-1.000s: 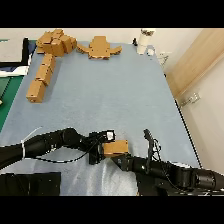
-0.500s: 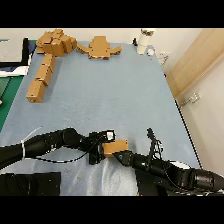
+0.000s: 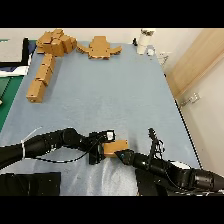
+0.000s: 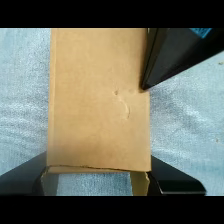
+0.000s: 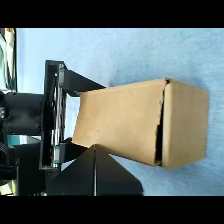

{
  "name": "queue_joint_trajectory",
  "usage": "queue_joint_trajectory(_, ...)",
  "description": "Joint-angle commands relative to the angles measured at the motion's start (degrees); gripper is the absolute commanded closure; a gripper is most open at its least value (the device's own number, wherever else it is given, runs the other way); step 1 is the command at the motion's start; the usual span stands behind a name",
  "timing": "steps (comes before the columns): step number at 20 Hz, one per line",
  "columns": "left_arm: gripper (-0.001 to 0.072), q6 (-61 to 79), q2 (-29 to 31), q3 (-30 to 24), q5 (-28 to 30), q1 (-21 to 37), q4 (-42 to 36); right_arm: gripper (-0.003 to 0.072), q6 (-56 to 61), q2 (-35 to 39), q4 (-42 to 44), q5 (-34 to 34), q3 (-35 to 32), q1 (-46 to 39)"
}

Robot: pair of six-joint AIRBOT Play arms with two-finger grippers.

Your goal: Fold the box.

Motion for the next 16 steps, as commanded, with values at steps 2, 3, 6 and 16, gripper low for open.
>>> queue_joint_trajectory(2, 0.0307, 0.00, -0.02, 0.00, 0.02, 0.07, 0.00, 0.0683, -0.15, -1.03, 0.07, -1.20, -0.13, 0.02)
queue_joint_trajectory(3, 0.0307, 0.00, -0.02, 0.00, 0.02, 0.04, 0.02, 0.0683, -0.13, -1.88, 0.11, -1.07, -0.13, 0.17)
queue_joint_trajectory(6, 0.0307, 0.00, -0.02, 0.00, 0.02, 0.04, 0.02, 0.0683, -0.11, -4.15, 0.11, 0.42, -0.11, 0.20)
queue_joint_trajectory(16, 0.0307, 0.00, -0.02, 0.00, 0.02, 0.07, 0.02, 0.0683, -0.11, -4.66, 0.11, 0.15, -0.11, 0.20)
